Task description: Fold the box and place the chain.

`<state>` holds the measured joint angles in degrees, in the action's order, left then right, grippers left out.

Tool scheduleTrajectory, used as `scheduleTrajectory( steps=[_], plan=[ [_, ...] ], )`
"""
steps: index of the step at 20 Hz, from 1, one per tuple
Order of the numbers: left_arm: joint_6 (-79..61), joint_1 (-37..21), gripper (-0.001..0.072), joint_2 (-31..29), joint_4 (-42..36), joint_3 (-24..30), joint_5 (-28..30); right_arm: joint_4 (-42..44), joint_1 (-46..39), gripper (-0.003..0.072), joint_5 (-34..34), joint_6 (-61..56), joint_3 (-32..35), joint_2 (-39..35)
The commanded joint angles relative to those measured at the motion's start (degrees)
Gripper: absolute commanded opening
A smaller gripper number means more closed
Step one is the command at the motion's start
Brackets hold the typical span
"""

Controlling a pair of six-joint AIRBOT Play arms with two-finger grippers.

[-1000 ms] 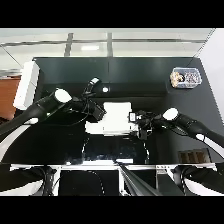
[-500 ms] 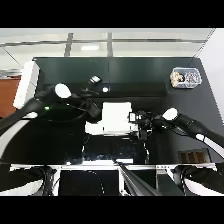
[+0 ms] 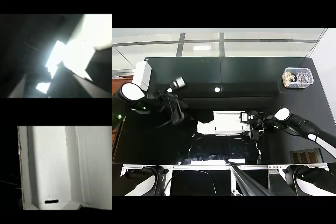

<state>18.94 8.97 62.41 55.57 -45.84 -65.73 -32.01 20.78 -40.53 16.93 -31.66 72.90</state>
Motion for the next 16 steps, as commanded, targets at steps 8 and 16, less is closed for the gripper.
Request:
scheduleTrajectory(
  steps=[8,16],
  plan=[
    [-12.2,16.7,0.0702,2.2,-0.8,4.3,16.3,0.0,0.0,0.0475,0.0,0.0,0.0,0.0],
    [-8.7,20.0,0.0678,6.3,-0.1,4.3,16.2,0.0,0.0,0.0475,0.0,0.0,0.0,0.0]
  ],
)
